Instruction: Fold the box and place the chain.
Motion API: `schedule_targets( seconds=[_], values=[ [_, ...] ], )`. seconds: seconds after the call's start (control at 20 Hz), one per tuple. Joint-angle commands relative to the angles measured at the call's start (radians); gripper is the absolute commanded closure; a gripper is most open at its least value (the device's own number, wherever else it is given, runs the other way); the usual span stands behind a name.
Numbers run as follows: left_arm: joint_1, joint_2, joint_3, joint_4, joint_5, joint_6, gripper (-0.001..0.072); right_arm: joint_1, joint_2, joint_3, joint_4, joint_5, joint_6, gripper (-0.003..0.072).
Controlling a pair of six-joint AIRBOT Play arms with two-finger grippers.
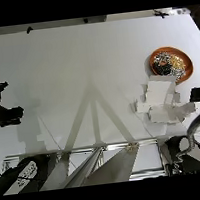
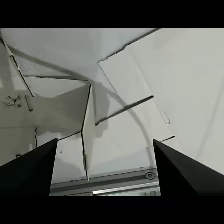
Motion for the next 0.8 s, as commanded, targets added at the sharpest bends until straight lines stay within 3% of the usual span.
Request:
schedule_targets(
  seconds=[0.0,0.2,0.25,0.4,0.45,0.5,0.55,0.75],
  values=[
    [0.001,0.001,0.000,0.000,0.000,0.000,0.0701,0.003,-0.071,-0.027,0.015,-0.048,-0.012,0.0044],
    [0.001,0.001,0.000,0.000,0.000,0.000,0.0701,0.003,-0.133,-0.046,0.010,-0.122,-0.002,0.0080],
    [0.001,0.001,0.000,0.000,0.000,0.000,0.0701,0.003,-0.150,-0.046,0.010,-0.124,-0.002,0.0182],
    [0.001,0.001,0.000,0.000,0.000,0.000,0.0701,0.003,-0.185,-0.046,0.026,-0.134,-0.002,0.0324],
    [0.001,0.001,0.000,0.000,0.000,0.000,0.0701,0.003,-0.186,-0.046,0.033,-0.140,-0.002,0.0336],
    [0.001,0.001,0.000,0.000,0.000,0.000,0.0701,0.003,-0.186,-0.046,0.036,-0.140,-0.002,0.0425],
    [0.001,0.001,0.000,0.000,0.000,0.000,0.0701,0.003,-0.186,-0.046,0.038,-0.140,-0.002,0.0648],
    [0.001,0.001,0.000,0.000,0.000,0.000,0.0701,0.003,-0.185,-0.046,0.055,-0.119,-0.005,0.0675]
  ],
)
